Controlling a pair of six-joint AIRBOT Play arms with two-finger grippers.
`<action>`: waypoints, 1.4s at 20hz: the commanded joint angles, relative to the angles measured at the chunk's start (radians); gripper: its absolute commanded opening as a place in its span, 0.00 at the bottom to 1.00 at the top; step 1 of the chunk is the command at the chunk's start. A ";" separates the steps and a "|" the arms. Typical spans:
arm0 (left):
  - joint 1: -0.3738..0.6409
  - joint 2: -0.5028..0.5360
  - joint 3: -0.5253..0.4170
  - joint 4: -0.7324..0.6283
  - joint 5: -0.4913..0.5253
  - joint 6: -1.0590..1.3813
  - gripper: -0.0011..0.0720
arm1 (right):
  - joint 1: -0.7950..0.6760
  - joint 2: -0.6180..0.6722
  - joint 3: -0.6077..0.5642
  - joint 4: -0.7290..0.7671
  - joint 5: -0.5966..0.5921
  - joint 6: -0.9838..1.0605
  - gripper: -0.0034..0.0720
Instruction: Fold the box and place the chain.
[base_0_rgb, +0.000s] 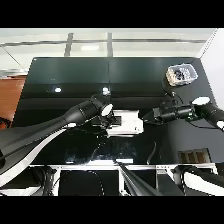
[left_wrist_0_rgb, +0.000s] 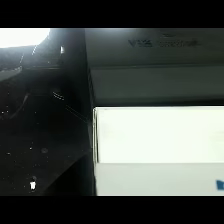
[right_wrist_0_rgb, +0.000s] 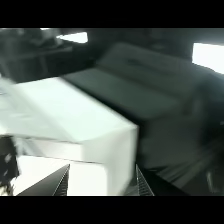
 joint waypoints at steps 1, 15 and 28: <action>0.000 0.000 0.000 0.000 0.001 0.000 0.04 | 0.051 -0.004 0.056 0.008 0.081 0.006 0.66; 0.000 0.000 0.000 0.000 0.000 0.000 0.04 | 0.285 -0.004 0.134 -0.263 -0.071 0.247 0.49; 0.000 0.000 0.000 0.000 0.000 0.000 0.04 | 0.582 -0.005 0.246 -0.743 -0.171 0.794 0.36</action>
